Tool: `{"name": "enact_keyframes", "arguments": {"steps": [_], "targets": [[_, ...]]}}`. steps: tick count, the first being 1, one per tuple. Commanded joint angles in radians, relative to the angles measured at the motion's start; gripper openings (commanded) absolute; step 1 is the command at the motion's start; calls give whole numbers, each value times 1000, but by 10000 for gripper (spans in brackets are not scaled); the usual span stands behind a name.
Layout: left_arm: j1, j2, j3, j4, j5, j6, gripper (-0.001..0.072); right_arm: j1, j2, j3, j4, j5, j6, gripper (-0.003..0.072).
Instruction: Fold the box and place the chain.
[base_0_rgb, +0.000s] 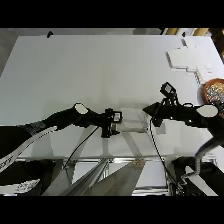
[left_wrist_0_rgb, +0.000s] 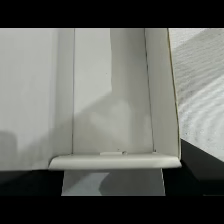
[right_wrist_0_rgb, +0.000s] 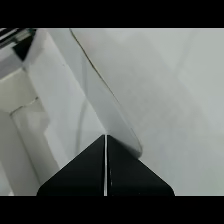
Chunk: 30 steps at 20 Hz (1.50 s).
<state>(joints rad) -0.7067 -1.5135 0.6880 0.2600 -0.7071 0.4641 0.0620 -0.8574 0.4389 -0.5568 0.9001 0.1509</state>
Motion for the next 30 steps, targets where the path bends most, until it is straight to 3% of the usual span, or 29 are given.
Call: {"name": "enact_keyframes", "arguments": {"steps": [1,6,7,8,10,13,14,19,23,30], "targets": [[1,0,0,-2,0,0,253,0,116,55,-180,109,-4,19],[1,0,0,-1,0,0,253,0,173,47,-544,265,-107,41],[1,0,0,-1,0,0,253,0,163,39,-554,250,-108,231],[1,0,0,-1,0,0,253,1,150,31,-546,220,-108,331],[1,0,0,-1,0,0,253,1,116,16,-525,183,-141,328],[1,0,0,-1,0,0,253,1,46,14,-483,181,-275,187],[1,0,0,-1,0,0,253,1,21,13,-450,181,-299,177],[1,0,0,-1,0,0,253,1,-77,-11,-320,183,-372,177],[1,0,0,-2,0,0,253,1,-86,-79,-307,149,-449,153],[1,0,0,-1,0,0,253,2,-129,-79,-129,81,-475,153]]}}
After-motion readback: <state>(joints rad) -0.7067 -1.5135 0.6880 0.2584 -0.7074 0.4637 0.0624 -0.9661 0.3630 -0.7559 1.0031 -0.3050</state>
